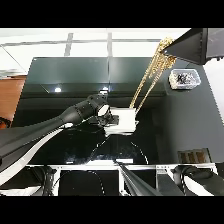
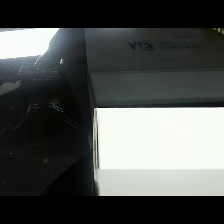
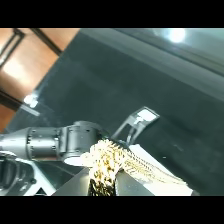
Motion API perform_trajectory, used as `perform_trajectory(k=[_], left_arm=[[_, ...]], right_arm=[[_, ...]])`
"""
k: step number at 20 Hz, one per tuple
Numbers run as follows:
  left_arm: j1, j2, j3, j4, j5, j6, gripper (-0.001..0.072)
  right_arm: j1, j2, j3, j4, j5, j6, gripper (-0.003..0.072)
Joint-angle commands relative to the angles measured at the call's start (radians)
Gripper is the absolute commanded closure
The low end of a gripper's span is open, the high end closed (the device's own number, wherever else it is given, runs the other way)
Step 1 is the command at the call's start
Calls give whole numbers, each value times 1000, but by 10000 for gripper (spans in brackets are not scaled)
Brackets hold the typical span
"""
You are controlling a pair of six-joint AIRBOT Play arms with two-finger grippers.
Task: Fold the box and place the chain.
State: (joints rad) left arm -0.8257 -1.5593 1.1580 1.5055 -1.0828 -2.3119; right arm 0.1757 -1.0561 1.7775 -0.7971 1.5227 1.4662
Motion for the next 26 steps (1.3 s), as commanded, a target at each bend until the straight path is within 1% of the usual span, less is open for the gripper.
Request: perform_trajectory(k=[1, 3, 9, 13, 18, 22, 26], left_arm=[[0, 0, 1, 0, 1, 0, 681], [0, 0, 1, 1, 1, 0, 681], [0, 0, 1, 1, 1, 0, 681], [0, 0, 1, 1, 0, 0, 681], [0, 0, 1, 1, 1, 0, 681], [0, 0, 1, 1, 6, 0, 680], [0, 0, 1, 1, 5, 0, 681]], right_arm=[[1, 15, 0, -111, 21, 3, 674], [1, 17, 0, -178, 35, 22, 674], [1, 17, -1, -167, 43, 23, 674], [1, 17, -1, -117, 45, 23, 674], [1, 16, -1, 33, 31, -6, 674], [1, 10, -5, 41, 19, -7, 674], [1, 9, -64, 45, 18, -10, 674]])
